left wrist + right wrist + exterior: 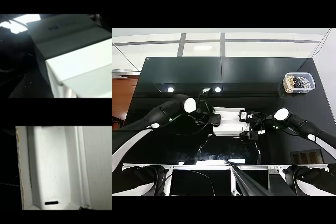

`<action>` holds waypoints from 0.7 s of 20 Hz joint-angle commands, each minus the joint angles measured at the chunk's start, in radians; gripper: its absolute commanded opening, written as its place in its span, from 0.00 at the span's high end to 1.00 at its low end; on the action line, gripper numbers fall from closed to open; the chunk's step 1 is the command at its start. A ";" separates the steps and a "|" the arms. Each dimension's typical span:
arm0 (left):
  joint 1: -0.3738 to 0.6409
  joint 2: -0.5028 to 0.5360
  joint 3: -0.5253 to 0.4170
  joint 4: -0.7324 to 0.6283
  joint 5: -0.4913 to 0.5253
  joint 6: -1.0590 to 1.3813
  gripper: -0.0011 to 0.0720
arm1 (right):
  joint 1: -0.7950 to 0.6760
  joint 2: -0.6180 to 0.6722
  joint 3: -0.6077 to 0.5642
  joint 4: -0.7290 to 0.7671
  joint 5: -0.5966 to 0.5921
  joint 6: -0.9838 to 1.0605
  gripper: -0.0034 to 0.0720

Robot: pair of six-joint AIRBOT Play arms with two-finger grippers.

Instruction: Fold the box and place the chain.

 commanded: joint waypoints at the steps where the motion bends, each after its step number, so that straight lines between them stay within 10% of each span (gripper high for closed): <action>1: -0.096 -0.032 0.081 0.191 -0.064 -0.214 0.05 | 0.001 -0.001 0.000 -0.001 0.000 0.000 0.37; 8: -0.140 -0.105 0.146 0.245 -0.204 -0.362 0.53 | 0.001 -0.001 0.000 -0.001 0.000 0.000 0.37; 14: -0.140 -0.117 0.146 0.211 -0.198 -0.364 0.55 | 0.001 -0.001 0.000 -0.001 -0.001 0.000 0.37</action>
